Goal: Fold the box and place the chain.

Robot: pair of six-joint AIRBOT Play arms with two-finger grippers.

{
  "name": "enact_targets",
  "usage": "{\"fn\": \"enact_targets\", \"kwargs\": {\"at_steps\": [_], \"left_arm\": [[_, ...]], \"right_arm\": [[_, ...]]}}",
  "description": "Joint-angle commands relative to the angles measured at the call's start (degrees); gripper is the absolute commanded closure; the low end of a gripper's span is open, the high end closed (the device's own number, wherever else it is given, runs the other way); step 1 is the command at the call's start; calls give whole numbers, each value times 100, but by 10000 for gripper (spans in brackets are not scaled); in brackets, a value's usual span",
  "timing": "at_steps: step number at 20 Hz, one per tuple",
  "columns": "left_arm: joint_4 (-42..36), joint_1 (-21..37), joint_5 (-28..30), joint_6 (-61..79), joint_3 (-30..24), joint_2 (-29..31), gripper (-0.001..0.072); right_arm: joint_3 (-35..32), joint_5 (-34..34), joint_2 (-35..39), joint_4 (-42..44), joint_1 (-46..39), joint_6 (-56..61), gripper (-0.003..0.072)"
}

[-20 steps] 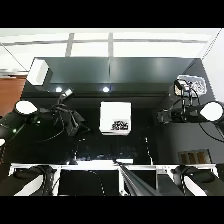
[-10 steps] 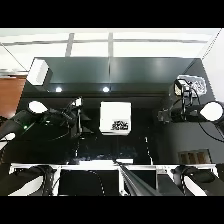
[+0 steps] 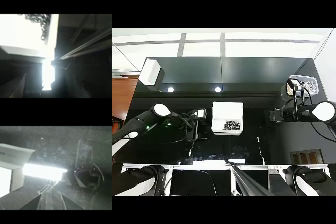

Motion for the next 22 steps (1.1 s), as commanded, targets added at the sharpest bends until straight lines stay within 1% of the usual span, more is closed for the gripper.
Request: {"fn": "enact_targets", "kwargs": {"at_steps": [1, 5, 9, 13, 22], "left_arm": [[-179, -186, 573, 55, 39, -122, -3], [-271, -46, 374, 76, 424, -557, -3], [-323, -238, 356, 247, 717, -863, -3], [-511, -280, 352, 422, 761, -907, -2], [-527, -319, 114, 380, 758, -907, -1]], "right_arm": [[-2, -2, 0, 4, 0, 0, 391], [-2, -7, 0, 0, 0, 0, 391], [-2, -4, 0, 0, 0, 0, 391], [-2, -7, 0, -2, 0, 0, 391], [-2, -7, 0, -2, 0, 0, 391]]}}
